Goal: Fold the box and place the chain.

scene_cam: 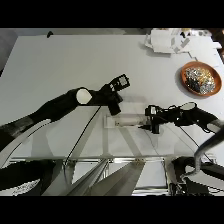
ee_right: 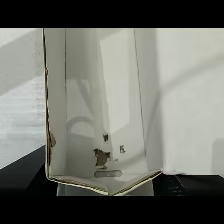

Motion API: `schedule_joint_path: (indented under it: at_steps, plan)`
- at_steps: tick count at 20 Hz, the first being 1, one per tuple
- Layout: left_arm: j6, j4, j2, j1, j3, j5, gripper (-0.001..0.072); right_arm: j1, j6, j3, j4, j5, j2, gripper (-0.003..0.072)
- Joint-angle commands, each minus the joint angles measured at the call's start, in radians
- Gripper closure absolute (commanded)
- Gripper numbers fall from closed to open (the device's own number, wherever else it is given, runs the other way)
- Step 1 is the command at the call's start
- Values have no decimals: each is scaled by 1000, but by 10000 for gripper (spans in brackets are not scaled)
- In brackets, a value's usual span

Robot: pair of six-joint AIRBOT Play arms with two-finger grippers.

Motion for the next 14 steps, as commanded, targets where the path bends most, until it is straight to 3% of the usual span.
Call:
schedule_joint_path:
  at_steps: [1,4,9,14]
  plan:
    - [-61,156,132,45,0,-319,704,0,0,1,0,2,0,222]
    - [-152,266,171,58,-2,-469,704,0,0,1,0,2,0,222]
    - [-50,182,104,54,-75,-369,700,0,0,1,0,2,0,222]
    - [-15,141,-5,55,-105,-383,701,0,0,1,0,2,0,222]
